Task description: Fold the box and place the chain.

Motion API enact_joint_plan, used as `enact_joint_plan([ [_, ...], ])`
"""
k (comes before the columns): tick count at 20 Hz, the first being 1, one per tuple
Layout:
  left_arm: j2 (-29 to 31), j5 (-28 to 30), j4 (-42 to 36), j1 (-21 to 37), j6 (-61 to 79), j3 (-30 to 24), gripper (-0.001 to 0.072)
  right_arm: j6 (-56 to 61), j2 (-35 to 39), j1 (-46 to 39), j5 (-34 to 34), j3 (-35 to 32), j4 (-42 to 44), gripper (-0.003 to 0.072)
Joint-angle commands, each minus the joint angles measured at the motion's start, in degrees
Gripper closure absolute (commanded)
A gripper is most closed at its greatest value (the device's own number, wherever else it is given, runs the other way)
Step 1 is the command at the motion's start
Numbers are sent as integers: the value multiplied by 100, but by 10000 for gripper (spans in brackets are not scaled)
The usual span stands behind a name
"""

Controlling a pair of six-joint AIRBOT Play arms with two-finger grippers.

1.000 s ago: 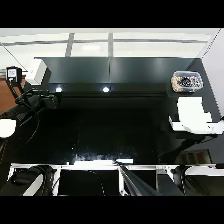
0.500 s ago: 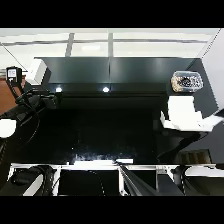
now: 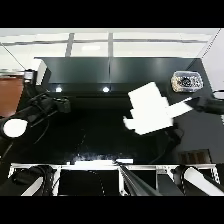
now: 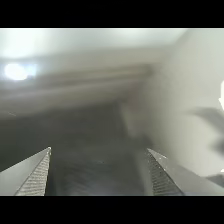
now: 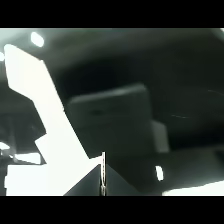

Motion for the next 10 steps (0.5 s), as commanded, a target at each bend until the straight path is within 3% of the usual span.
enact_joint_plan([
  [1,-769,-127,-1174,-584,7,87,-5,-413,1056,938,-1189,-1410,984,677],
  [4,-1967,-1217,-2240,-511,553,643,-5,-409,1237,1773,-1744,-1996,997,677],
  [7,-3143,-2516,-4009,-94,2114,1088,-5,-409,1239,2288,-1974,-2107,994,676],
  [10,-4050,-3204,-4658,-66,2905,1401,-5,-409,1237,2487,-1976,-2107,999,677],
])
